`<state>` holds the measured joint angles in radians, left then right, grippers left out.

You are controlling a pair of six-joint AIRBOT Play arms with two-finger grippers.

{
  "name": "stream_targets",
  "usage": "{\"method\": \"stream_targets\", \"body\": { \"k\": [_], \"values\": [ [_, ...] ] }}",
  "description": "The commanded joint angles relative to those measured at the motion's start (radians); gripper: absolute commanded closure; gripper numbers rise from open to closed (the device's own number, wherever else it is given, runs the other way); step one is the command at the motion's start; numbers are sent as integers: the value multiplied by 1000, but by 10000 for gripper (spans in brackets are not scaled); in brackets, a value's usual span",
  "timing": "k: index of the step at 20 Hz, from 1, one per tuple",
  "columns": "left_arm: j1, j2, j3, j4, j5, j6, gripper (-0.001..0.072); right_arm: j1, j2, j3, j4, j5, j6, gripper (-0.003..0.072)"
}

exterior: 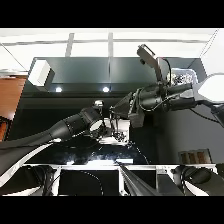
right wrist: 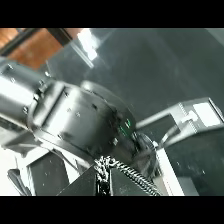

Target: Fold the box and place the chain.

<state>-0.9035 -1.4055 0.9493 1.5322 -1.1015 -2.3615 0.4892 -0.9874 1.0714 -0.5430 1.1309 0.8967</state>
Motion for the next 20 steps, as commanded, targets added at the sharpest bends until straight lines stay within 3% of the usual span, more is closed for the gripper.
{"method": "stream_targets", "body": {
  "k": [1,9,10,11,12,16,18,20],
  "values": [
    [-1,0,0,0,0,0,677,-16,0,-3,-104,65,58,669],
    [-1,0,0,0,0,0,677,69,-24,-338,-153,-204,77,662],
    [-1,0,0,0,0,0,677,58,-25,-338,-183,-201,94,480],
    [-1,0,0,0,-1,0,677,32,-23,-330,-219,-176,109,217],
    [-1,0,0,0,0,0,677,-8,-21,-314,-267,-120,109,183],
    [-1,0,0,0,0,0,677,-193,-13,-328,-424,136,3,183],
    [-1,0,0,0,0,0,677,-195,-13,-447,-389,101,-106,183],
    [-1,0,0,0,0,0,678,-146,-13,-558,-335,-13,-265,183]
  ]
}}
